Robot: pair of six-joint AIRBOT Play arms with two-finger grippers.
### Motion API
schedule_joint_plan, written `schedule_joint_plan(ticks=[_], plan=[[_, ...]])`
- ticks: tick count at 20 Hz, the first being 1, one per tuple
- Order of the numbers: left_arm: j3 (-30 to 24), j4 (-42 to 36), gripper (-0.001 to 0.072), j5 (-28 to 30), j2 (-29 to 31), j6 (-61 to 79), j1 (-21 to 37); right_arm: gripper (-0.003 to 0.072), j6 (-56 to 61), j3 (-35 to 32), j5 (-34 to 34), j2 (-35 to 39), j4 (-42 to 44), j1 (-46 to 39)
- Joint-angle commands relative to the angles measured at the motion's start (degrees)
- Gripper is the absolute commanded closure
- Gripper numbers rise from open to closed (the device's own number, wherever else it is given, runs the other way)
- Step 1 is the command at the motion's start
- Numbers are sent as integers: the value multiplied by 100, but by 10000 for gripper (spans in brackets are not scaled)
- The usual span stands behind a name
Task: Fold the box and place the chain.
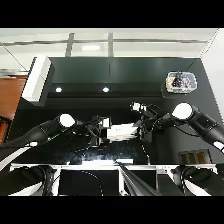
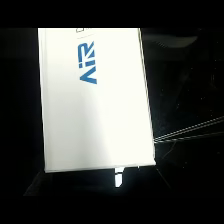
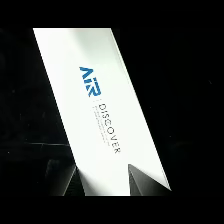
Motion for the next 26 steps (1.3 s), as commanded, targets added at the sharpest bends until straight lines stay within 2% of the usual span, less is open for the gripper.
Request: schedule_joint_plan(ticks=[1,5,26], plan=[[4,4,216,9,2,9,-4,298,332,13,-11,37,35,-2],[4,4,217,9,2,9,-4,296,669,13,26,149,35,-2],[4,4,216,9,2,9,-4,297,619,-247,-243,199,-74,0]])
